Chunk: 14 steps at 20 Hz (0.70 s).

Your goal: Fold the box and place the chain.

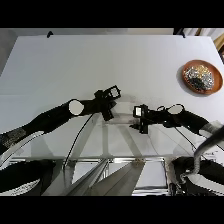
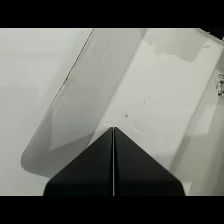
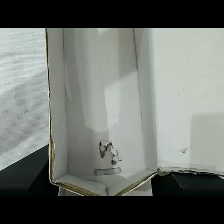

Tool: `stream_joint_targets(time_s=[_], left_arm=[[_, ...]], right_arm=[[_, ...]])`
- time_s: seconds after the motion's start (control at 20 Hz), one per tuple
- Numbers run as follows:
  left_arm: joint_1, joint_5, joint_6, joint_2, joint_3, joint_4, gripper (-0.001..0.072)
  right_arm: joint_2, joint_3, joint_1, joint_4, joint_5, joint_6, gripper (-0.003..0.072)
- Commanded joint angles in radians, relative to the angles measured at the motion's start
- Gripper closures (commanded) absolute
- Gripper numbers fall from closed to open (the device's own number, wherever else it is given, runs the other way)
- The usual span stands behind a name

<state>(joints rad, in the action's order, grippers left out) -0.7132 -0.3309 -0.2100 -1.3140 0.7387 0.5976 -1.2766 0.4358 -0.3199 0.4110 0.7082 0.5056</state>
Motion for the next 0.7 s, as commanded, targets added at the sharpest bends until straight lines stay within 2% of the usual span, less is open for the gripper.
stream_joint_targets(time_s=[0.0, 0.1, 0.25, 0.4, 0.45, 0.5, 0.65], left_arm=[[0.026, -0.085, -0.001, 0.054, 0.000, 0.003, 0.0705], [0.053, -0.151, -0.001, 0.131, 0.000, 0.028, 0.0706], [0.111, -0.285, -0.116, 0.240, 0.000, 0.158, 0.0701], [0.188, -0.560, -0.179, 0.268, 0.000, 0.196, 0.0701], [0.201, -0.619, -0.179, 0.262, -0.005, 0.206, 0.0701], [0.209, -0.642, -0.173, 0.255, -0.018, 0.206, 0.0701], [0.210, -0.589, -0.095, 0.227, -0.072, 0.184, 0.0701]], right_arm=[[0.001, 0.000, 0.000, 0.000, 0.001, 0.000, 0.0288], [0.001, 0.000, 0.000, 0.000, 0.005, 0.000, 0.0288], [0.001, 0.000, 0.000, 0.001, 0.007, 0.000, 0.0288], [0.001, 0.000, 0.000, 0.000, 0.007, 0.000, 0.0288], [0.001, 0.000, 0.000, 0.000, 0.007, 0.000, 0.0288], [0.001, 0.000, 0.000, 0.000, 0.007, 0.000, 0.0288], [0.001, 0.000, 0.000, 0.000, 0.007, 0.000, 0.0288]])
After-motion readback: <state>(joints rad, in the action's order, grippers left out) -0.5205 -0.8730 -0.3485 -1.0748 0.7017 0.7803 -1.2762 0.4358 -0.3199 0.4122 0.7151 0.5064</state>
